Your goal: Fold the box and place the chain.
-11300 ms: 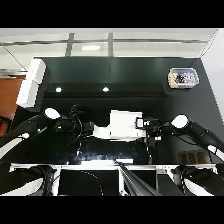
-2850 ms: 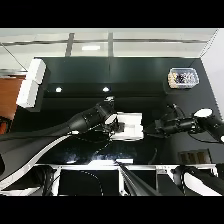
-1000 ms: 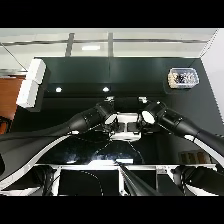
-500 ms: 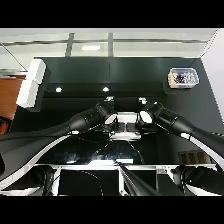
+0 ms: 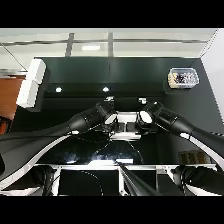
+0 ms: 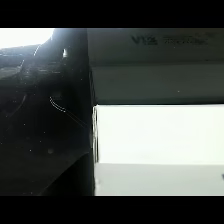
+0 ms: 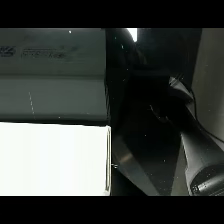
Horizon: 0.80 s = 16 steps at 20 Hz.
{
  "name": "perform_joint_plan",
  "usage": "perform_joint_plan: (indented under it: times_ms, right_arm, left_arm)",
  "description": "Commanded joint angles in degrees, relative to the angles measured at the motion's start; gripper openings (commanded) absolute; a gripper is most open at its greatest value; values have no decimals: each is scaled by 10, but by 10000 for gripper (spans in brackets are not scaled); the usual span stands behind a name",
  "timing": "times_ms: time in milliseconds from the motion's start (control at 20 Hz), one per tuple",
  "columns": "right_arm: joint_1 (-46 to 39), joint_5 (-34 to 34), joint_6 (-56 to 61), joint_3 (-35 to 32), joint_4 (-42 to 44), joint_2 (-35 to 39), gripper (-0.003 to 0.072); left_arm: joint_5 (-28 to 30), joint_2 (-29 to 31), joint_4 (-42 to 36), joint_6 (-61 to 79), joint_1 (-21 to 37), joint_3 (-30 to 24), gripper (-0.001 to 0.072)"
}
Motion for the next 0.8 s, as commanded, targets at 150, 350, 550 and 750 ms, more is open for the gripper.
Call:
perform_joint_plan:
  times_ms: [150,350,550,750]
  right_arm:
    - [0,3,-2,1,3,7,238]
    - [-8,26,-29,1,0,56,390]
    - [-32,68,-62,1,2,154,390]
    - [-101,64,-74,1,5,269,390]
  left_arm:
    - [0,0,0,1,0,0,27]
    - [0,0,0,1,0,0,27]
    - [0,0,0,1,0,0,27]
    - [0,0,0,1,0,0,27]
